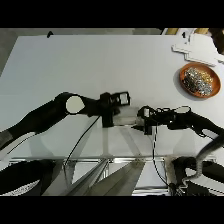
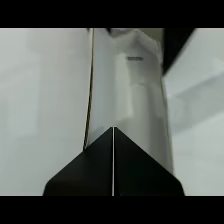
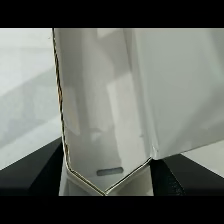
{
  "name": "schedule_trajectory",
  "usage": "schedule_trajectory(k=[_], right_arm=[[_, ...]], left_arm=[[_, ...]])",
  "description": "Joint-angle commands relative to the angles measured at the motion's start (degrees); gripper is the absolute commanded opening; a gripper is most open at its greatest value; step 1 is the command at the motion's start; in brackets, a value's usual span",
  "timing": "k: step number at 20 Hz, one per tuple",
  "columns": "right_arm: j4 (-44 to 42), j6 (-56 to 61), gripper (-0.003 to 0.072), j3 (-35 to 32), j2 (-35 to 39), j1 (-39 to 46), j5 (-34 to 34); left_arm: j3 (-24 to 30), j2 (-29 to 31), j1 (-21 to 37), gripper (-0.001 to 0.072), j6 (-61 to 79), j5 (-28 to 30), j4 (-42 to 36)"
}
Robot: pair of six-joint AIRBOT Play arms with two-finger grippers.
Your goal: Fold the box and place the chain.
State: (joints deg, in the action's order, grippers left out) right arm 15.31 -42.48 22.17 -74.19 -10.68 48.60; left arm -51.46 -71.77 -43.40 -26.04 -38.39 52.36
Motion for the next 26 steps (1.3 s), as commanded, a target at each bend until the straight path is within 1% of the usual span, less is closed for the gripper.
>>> schedule_trajectory(k=[1, 4, 6, 7, 9, 10, 13, 15, 18, 20, 23, 26], right_arm=[[0.00, 0.00, 0.0419, 0.00, 0.02, -0.02, 0.04], [-0.02, 0.00, 0.0419, 0.02, 0.02, -0.02, 0.04], [0.00, 0.00, 0.0419, 0.00, 0.02, -0.02, 0.04], [-0.02, 0.00, 0.0419, 0.00, 0.02, -0.02, 0.04], [-0.02, 0.00, 0.0419, 0.00, 0.02, -0.02, 0.04], [-0.02, 0.00, 0.0419, 0.00, 0.02, -0.02, 0.02], [-0.02, 0.00, 0.0419, 0.00, 0.02, -0.02, 0.04], [-0.02, 0.00, 0.0419, 0.00, 0.02, -0.02, 0.04], [-0.02, 0.00, 0.0419, 0.00, 0.02, -0.02, 0.04], [0.00, 0.00, 0.0419, 0.00, 0.02, -0.02, 0.04], [-0.02, 0.00, 0.0419, 0.02, 0.02, -0.02, 0.04], [-0.02, 0.00, 0.0419, 0.00, 0.02, -0.02, 0.02]], left_arm=[[-0.04, -4.50, 2.73, 0.0005, -1.20, 11.13, -5.11], [-0.04, -12.13, 4.96, 0.0006, -1.20, 10.38, -6.67], [-0.04, -14.62, 5.18, 0.0006, -1.18, 9.46, -6.56], [-0.04, -14.69, 5.27, 0.0006, -1.18, 8.48, -6.51], [-0.04, -13.07, 5.66, 0.0008, -1.18, 5.46, -6.40], [-0.04, -11.26, 6.14, 0.0008, -1.20, 3.08, -5.75], [-0.04, -4.11, 7.23, 0.0008, -1.22, -6.08, -3.63], [-0.04, -0.17, 7.37, 0.0008, -1.18, -12.07, -3.54], [0.07, 1.11, 7.37, 0.0008, -1.11, -20.31, -3.52], [1.77, 1.11, 7.34, 0.0008, -0.94, -21.44, -3.50], [5.95, 1.09, 7.58, 0.0008, 2.38, -18.71, -3.45], [9.05, 1.14, 9.51, 0.0005, 2.38, -18.58, -1.79]])
